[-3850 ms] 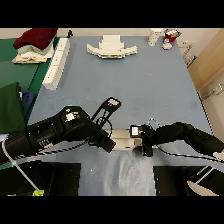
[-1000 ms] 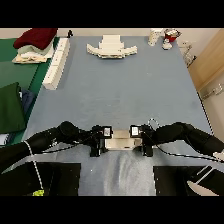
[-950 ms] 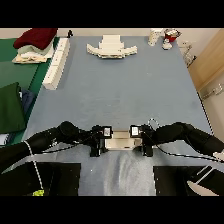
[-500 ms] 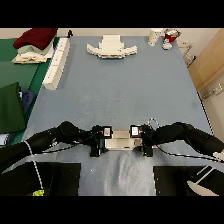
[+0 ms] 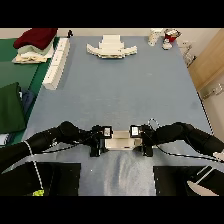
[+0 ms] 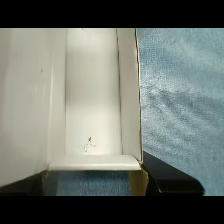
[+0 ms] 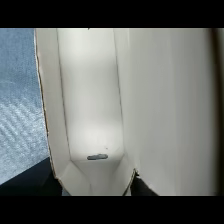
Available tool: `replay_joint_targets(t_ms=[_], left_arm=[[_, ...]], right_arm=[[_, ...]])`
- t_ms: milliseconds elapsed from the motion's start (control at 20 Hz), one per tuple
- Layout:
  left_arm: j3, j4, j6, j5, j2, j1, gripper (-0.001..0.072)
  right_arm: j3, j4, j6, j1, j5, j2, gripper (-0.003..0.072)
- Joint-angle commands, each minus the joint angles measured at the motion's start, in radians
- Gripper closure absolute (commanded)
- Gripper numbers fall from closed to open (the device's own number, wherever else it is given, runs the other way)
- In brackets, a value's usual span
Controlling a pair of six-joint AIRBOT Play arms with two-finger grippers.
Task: Fold the box.
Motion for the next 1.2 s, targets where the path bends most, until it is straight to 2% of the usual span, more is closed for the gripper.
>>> replay_joint_targets(t_ms=[0,700,800,950,1150], left_arm=[[0.001,0.000,0.000,0.000,-0.001,0.000,0.0266],[0.001,0.000,0.000,0.000,-0.001,0.000,0.0266],[0.001,0.000,0.000,0.000,-0.001,0.000,0.0266],[0.001,0.000,0.000,0.000,-0.001,0.000,0.0265],[0.001,0.000,0.000,0.000,-0.001,-0.001,0.0266]], right_arm=[[0.000,0.000,0.000,0.000,0.000,0.000,0.0214],[0.000,0.000,0.000,0.000,0.001,0.000,0.0210],[0.000,0.000,0.001,0.000,-0.001,0.004,-0.0034],[0.001,-0.016,0.023,0.000,-0.010,0.052,-0.0034],[0.001,-0.218,0.263,0.000,-0.080,0.156,-0.0034]])
